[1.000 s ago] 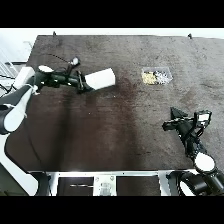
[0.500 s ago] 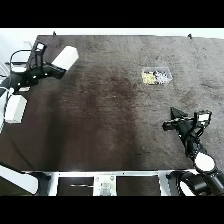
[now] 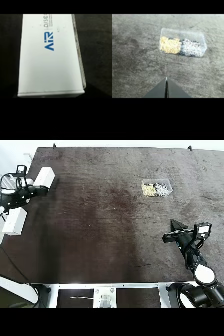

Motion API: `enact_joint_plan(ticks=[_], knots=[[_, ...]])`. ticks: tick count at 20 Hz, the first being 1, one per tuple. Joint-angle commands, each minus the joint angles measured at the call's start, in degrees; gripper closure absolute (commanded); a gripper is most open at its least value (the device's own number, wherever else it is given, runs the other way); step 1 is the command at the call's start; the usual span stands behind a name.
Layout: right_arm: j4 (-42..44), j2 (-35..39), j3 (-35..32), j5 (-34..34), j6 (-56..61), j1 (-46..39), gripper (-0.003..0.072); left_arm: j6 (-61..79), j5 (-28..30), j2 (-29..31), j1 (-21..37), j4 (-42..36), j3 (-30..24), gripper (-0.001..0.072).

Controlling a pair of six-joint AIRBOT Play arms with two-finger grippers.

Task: Fold the box and place the chain.

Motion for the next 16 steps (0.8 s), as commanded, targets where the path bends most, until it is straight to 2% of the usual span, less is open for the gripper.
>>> enact_joint_plan(ticks=[1, 8, 11, 16], knots=[[0.0, 0.0, 0.0, 0.0, 0.0, 0.0, 0.0679, -0.4, 0.4, -1.3, 1.4, 1.1, -0.2, 0.0691], [0.0, 0.0, 0.0, 0.0, 0.0, 0.0, 0.0679, -1.5, 3.5, -0.9, 1.2, 2.3, -0.7, 0.0694], [0.0, 0.0, 0.0, 0.0, 0.0, 0.0, 0.0679, -3.5, 9.6, 2.3, 0.5, 2.8, -4.3, 0.0695], [0.0, 0.0, 0.0, 0.0, 0.0, 0.0, 0.0679, -3.4, 5.2, 4.3, 0.4, 3.5, -7.4, 0.0695]])
